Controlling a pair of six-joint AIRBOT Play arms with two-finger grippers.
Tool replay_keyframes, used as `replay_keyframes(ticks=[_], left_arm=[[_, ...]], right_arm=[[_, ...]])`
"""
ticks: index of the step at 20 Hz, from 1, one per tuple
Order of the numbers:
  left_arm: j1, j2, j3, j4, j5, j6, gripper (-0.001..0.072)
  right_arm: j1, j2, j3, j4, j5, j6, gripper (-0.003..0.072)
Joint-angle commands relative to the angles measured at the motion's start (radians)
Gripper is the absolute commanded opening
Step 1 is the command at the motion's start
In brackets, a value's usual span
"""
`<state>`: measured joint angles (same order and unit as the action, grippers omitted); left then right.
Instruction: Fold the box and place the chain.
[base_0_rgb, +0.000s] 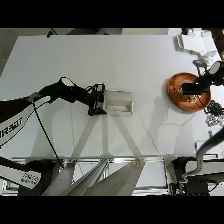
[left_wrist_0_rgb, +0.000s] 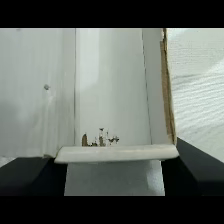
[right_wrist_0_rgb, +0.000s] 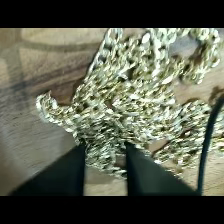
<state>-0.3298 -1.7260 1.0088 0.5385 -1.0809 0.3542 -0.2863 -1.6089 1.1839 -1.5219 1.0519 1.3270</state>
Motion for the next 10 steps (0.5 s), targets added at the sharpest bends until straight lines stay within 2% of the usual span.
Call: replay_keyframes(ticks=[1,5,10], left_arm=[[0.000,0.000,0.000,0.000,0.000,0.000,0.0214],[0.000,0.000,0.000,0.000,0.000,0.000,0.0214],[0.000,0.000,0.000,0.001,0.000,0.000,0.0214]], right_arm=[[0.000,-0.005,-0.017,0.008,-0.055,0.000,0.0014],[0.022,0.025,-0.018,-0.031,-0.055,0.000,0.0011],[0.064,0.192,-0.018,-0.035,-0.058,-0.001,0.0009]])
